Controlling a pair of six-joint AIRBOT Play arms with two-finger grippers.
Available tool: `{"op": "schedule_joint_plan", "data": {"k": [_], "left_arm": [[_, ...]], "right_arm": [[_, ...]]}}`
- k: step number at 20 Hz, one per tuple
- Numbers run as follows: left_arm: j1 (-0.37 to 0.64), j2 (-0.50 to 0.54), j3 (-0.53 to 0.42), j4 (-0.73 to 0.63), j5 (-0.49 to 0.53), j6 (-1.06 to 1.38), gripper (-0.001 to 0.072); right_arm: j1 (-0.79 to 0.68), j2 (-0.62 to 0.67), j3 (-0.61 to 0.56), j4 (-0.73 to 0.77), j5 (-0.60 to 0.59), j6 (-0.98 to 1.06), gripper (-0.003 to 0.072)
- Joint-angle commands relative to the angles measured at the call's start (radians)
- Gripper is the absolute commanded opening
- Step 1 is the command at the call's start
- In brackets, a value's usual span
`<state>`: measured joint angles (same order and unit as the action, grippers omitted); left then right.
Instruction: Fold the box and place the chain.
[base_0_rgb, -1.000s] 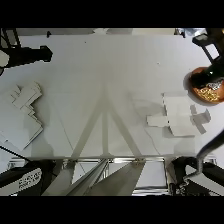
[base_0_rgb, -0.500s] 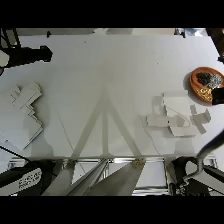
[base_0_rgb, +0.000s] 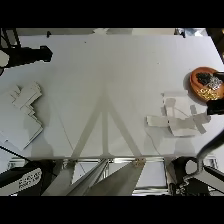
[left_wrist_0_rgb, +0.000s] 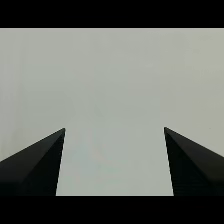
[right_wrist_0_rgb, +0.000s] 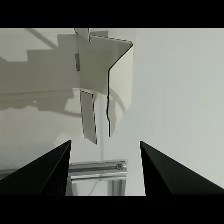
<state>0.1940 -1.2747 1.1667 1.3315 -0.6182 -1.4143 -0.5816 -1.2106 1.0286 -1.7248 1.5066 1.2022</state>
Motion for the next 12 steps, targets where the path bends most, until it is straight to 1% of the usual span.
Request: {"op": "schedule_joint_plan", "data": {"k": [1, 2, 3, 4, 6, 7, 8, 9, 12], "left_arm": [[0.0, 0.0, 0.001, 0.0, 0.0, 0.0, 0.0698], [0.0, 0.0, 0.001, 0.001, 0.0, 0.0, 0.0698], [0.0, 0.0, 0.001, 0.0, 0.0, 0.0, 0.0698], [0.0, 0.0, 0.001, 0.0, 0.0, 0.0, 0.0698], [0.0, 0.0, 0.001, 0.0, 0.0, 0.0, 0.0698], [0.0, 0.0, 0.001, 0.0, 0.0, 0.0, 0.0698], [0.0, 0.0, 0.001, 0.0, 0.0, 0.0, 0.0698], [0.0, 0.0, 0.001, 0.0, 0.0, 0.0, 0.0698], [0.0, 0.0, 0.001, 0.0, 0.0, 0.0, 0.0698]], "right_arm": [[-0.013, -0.051, -0.031, 0.017, -0.042, 0.002, 0.0475], [-0.013, -0.081, -0.031, 0.01, -0.047, 0.014, 0.0473], [-0.013, -0.108, -0.031, -0.002, -0.058, 0.036, 0.0451], [-0.013, -0.135, -0.031, -0.017, -0.069, 0.059, 0.0418], [-0.013, -0.183, -0.031, -0.023, -0.071, 0.063, 0.0326], [-0.013, -0.199, -0.031, -0.021, -0.066, 0.065, 0.0225], [-0.013, -0.207, -0.031, -0.014, -0.057, 0.064, 0.0084], [-0.013, -0.208, -0.031, -0.011, -0.055, 0.043, 0.001], [-0.011, -0.201, -0.026, 0.076, -0.041, -0.004, 0.001]]}}
